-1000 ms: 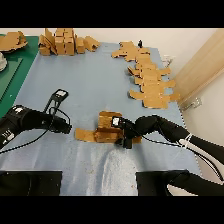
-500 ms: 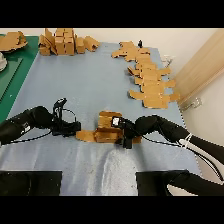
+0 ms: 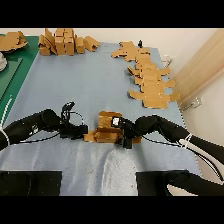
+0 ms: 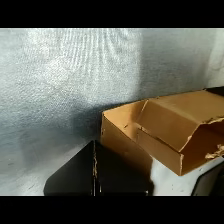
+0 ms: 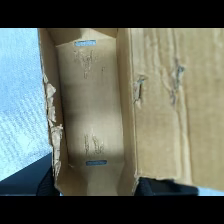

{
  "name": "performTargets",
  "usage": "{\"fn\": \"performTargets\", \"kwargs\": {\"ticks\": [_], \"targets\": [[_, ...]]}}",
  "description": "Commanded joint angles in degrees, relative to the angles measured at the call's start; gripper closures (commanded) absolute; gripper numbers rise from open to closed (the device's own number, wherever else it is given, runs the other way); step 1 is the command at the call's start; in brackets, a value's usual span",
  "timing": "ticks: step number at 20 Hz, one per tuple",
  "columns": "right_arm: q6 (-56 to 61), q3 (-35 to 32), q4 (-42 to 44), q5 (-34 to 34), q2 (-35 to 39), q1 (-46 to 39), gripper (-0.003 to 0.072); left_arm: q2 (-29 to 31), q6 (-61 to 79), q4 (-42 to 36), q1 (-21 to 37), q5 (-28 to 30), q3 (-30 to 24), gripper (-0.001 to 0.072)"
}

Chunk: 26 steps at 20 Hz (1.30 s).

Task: Fold the box.

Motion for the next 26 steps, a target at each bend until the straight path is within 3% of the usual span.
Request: {"fn": "performTargets", "kwargs": {"ticks": [1,8,13,15,19,21,26], "targets": [[0.02,-0.02,0.07,0.02,-0.04,-0.02,0.0232,-0.11,0.15,-1.44,-1.20,0.87,-0.04,0.0698],[0.02,-0.02,0.04,0.02,-0.04,-0.02,0.0232,0.39,5.16,-11.74,-1.22,0.04,1.05,0.0698],[0.02,-0.02,0.04,0.04,-0.04,-0.02,0.0232,0.37,3.30,-11.15,-3.89,0.50,2.80,0.0701],[0.02,-0.02,0.04,0.04,-0.04,-0.02,0.0232,0.37,-1.84,-6.49,-6.14,1.84,3.69,0.0701],[0.02,-0.02,0.07,0.02,-0.04,-0.02,0.0232,0.35,-23.98,17.66,-12.31,1.42,8.15,0.0702],[0.02,-0.02,0.07,0.02,-0.04,-0.02,0.0232,0.31,-31.45,25.73,-14.27,-0.55,10.19,0.0702],[0.02,-0.02,0.07,0.04,-0.04,-0.02,0.0232,0.31,-35.26,28.63,-16.26,-1.86,13.05,0.0702]]}}
